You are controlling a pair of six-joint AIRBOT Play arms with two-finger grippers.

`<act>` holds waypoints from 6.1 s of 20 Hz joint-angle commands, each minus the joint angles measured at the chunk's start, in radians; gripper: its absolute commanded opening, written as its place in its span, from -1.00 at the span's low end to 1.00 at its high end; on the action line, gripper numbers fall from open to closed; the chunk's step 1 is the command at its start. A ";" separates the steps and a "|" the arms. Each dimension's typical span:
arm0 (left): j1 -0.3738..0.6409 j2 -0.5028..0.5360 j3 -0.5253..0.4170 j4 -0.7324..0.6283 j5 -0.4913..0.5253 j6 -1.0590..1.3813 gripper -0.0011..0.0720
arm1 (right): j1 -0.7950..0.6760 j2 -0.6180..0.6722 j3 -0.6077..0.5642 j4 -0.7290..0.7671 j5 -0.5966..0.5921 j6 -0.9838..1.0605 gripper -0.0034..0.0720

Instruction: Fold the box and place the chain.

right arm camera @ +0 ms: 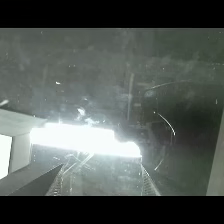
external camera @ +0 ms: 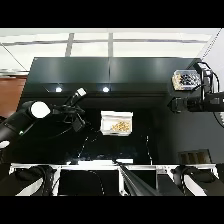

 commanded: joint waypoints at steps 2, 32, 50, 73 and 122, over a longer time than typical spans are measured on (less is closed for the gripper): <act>0.012 -0.127 -0.004 -0.273 -0.032 0.632 1.00 | 0.001 0.000 0.000 0.008 0.011 -0.001 0.55; -0.098 -0.285 0.010 -0.338 0.036 0.758 0.97 | 0.001 0.000 0.000 0.032 -0.004 -0.001 0.55; -0.119 -0.287 0.008 -0.440 0.086 0.758 0.11 | 0.213 -0.192 -0.060 0.377 -0.311 -0.119 0.99; -0.120 -0.287 0.008 -0.440 0.084 0.758 0.12 | 0.427 -0.278 -0.043 0.454 -0.139 -1.053 0.96; -0.120 -0.287 0.008 -0.441 0.081 0.758 0.12 | 0.408 -0.339 -0.068 0.367 -0.158 -0.949 0.08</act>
